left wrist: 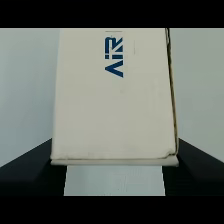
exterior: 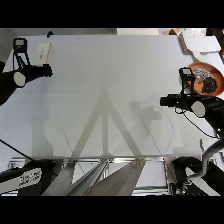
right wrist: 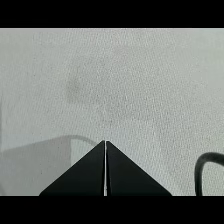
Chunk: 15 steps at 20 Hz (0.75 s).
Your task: Fold the box and place the chain.
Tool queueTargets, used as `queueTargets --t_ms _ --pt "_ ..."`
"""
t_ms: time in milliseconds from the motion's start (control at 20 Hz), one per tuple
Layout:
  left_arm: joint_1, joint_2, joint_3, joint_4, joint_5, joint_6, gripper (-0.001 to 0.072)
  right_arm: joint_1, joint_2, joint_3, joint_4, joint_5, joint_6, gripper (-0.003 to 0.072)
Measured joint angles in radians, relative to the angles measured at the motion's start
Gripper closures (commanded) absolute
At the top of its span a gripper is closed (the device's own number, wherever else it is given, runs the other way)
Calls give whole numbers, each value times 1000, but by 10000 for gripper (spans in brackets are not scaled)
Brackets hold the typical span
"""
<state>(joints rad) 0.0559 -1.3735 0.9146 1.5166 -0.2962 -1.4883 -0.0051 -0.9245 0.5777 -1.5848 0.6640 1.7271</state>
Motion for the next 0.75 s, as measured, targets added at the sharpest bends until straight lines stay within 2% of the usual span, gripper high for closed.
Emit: queueTargets --t_ms 50,250,350,400,450,650,750 --pt "0 -26 -4 2 5 0 592 0 0 0 0 0 0 676" --pt "0 -130 -13 5 4 3 288 0 0 0 0 0 0 676" --pt "0 -169 -13 5 2 3 249 0 0 0 0 0 0 676" --pt "0 -182 -14 3 -5 1 171 0 0 0 0 0 0 676" --pt "0 -192 -14 6 -3 3 -10 0 0 0 0 0 0 676" --pt "-1 -196 -14 13 -20 2 9 0 0 0 0 0 0 676" --pt "-8 -171 -16 17 -67 5 10 0 0 0 0 0 0 676"
